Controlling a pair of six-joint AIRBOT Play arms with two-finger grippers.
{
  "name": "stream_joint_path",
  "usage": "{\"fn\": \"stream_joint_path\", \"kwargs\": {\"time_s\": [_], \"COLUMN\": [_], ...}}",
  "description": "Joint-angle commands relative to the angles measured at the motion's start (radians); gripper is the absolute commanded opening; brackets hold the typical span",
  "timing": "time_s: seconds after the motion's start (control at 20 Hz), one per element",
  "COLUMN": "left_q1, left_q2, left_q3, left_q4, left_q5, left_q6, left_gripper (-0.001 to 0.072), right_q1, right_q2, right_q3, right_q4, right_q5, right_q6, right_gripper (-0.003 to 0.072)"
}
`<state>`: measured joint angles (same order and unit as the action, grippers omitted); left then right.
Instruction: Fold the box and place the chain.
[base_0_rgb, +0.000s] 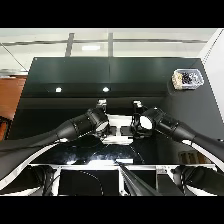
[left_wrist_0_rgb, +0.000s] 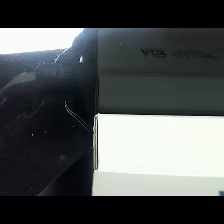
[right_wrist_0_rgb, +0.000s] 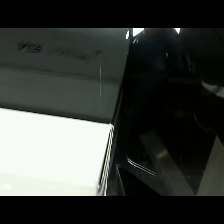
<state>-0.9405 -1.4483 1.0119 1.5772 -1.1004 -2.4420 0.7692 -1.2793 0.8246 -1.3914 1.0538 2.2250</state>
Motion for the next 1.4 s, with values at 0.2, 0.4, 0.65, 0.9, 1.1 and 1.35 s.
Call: {"fn": "stream_joint_path", "kwargs": {"time_s": [0.2,0.4,0.65,0.9,1.1,1.35], "left_q1": [0.000,0.001,0.000,0.000,0.000,0.000], "left_q2": [0.000,0.000,0.000,0.000,0.000,0.000], "left_q3": [0.001,0.001,0.001,0.001,0.001,0.001], "left_q4": [0.000,0.000,0.000,0.000,0.000,0.000], "left_q5": [0.000,0.000,0.000,0.000,0.000,0.000], "left_q6": [0.000,0.000,0.000,0.000,0.000,0.000], "left_gripper": [0.0028,0.0027,0.0027,0.0027,0.0027,0.0027], "right_q1": [0.002,0.006,0.025,0.031,0.031,0.031], "right_q2": [-0.058,-0.060,-0.064,-0.068,-0.068,-0.068], "right_q3": [0.035,0.037,0.037,0.037,0.037,0.037], "right_q4": [-0.008,-0.023,-0.026,-0.031,-0.031,-0.031], "right_q5": [0.008,0.023,0.026,0.020,0.019,0.016], "right_q6": [0.024,0.035,0.046,0.049,0.050,0.072], "right_gripper": [0.0193,0.0192,0.0192,0.0049,0.0050,0.0177]}}
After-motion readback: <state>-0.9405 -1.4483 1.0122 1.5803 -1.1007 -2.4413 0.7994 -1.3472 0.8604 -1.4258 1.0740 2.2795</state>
